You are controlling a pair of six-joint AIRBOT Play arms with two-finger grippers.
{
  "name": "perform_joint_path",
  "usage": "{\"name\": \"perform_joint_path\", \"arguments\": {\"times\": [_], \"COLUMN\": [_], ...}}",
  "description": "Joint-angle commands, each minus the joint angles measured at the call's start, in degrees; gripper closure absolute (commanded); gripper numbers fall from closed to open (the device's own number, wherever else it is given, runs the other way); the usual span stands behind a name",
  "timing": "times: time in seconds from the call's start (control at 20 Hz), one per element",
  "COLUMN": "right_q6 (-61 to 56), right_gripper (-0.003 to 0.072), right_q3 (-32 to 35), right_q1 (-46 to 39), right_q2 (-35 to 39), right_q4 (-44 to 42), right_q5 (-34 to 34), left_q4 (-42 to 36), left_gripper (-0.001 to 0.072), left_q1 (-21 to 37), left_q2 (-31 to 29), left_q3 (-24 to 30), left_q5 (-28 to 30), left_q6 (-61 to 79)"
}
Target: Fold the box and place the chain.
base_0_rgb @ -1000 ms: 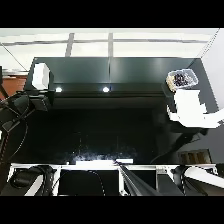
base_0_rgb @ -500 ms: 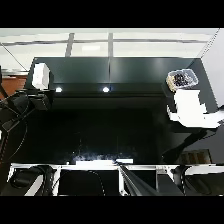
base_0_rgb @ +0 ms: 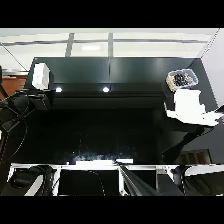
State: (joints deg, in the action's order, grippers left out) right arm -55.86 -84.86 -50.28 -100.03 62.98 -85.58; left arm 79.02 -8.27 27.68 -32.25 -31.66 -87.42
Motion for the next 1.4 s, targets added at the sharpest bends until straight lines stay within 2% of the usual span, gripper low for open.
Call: {"name": "perform_joint_path", "arguments": {"times": [0.0, 0.2, 0.4, 0.65, 0.7, 0.9, 1.0, 1.2, 1.35], "right_q6": [0.6, 2.6, 1.1, -2.0, -2.0, 1.6, 2.3, 2.3, 2.0], "right_gripper": [0.0675, 0.0675, 0.0673, 0.0674, 0.0675, 0.0675, 0.0675, 0.0676, 0.0676], "right_q3": [2.3, 13.1, 21.4, 33.8, 37.1, 52.5, 57.9, 64.0, 66.0], "right_q1": [0.9, 2.7, 7.1, 19.3, 22.6, 38.4, 47.5, 63.0, 71.8], "right_q2": [3.5, 11.4, 20.4, 33.0, 35.9, 51.1, 56.3, 58.1, 58.0], "right_q4": [-3.4, -13.3, -13.3, -21.2, -23.4, -38.2, -40.3, -39.1, -39.1], "right_q5": [-1.2, -0.4, 1.9, 9.0, 12.0, 33.4, 42.0, 52.4, 61.9], "left_q4": [0.0, -0.1, -0.2, -5.6, -7.5, -13.3, -14.9, -24.2, -36.2], "left_gripper": [0.0001, 0.0000, 0.0002, 0.0002, 0.0002, 0.0002, 0.0002, 0.0003, 0.0002], "left_q1": [0.0, 0.0, 0.0, 0.0, -0.1, -3.3, -5.5, -6.9, -3.1], "left_q2": [0.2, 0.2, 0.8, 3.2, 4.0, 8.4, 10.8, 18.4, 27.4], "left_q3": [0.0, 0.0, 0.0, 0.0, 0.0, 0.0, 0.0, -0.7, -3.1], "left_q5": [0.0, 0.0, -0.5, -4.6, -6.0, -9.9, -9.9, -11.7, -21.7], "left_q6": [0.0, 0.0, 0.0, 0.0, 0.0, 0.0, 0.0, 1.4, 11.0]}}
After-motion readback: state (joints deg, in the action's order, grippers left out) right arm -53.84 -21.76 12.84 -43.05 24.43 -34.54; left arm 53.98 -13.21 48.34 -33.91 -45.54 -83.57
